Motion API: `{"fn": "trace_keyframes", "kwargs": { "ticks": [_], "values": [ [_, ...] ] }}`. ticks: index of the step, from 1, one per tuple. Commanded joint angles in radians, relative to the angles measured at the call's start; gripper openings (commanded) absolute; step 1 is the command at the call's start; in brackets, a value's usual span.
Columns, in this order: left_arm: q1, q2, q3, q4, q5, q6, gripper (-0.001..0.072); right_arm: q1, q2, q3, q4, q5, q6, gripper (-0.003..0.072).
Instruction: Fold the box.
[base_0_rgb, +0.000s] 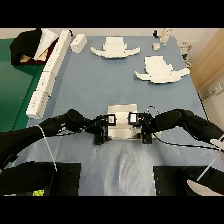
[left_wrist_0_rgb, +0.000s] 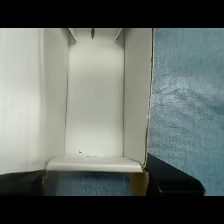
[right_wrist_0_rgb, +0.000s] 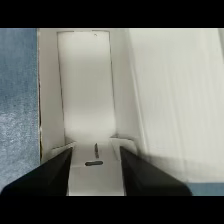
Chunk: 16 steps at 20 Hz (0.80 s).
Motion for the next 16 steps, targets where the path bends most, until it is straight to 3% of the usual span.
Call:
{"fn": "trace_keyframes", "kwargs": {
  "ticks": [1,5,8,9,11,13,16],
  "values": [
    [0.0,0.0,0.001,0.001,-0.001,0.003,0.0509,0.0,-0.007,0.0,0.013,0.011,-0.014,0.0525],
    [0.0,0.0,0.001,0.001,-0.001,0.003,0.051,0.0,-0.005,0.0,-0.001,0.009,0.003,0.0525],
    [0.0,0.0,0.001,0.001,-0.001,0.003,0.051,0.0,0.029,0.0,-0.073,0.0,0.148,0.0513],
    [0.0,0.0,0.001,0.001,-0.001,0.003,0.051,0.0,0.047,0.0,-0.102,-0.003,0.209,0.0445],
    [0.0,0.0,0.001,0.001,-0.001,0.003,0.051,0.0,0.084,0.002,-0.173,-0.061,0.357,0.0157],
    [0.0,0.0,0.001,0.001,-0.001,0.003,0.051,0.0,0.111,0.002,-0.266,-0.118,0.546,0.0002],
    [0.0,0.0,0.001,0.001,-0.001,0.003,0.0509,-0.002,0.157,0.002,-0.411,-0.168,0.892,0.0001]
  ]
}}
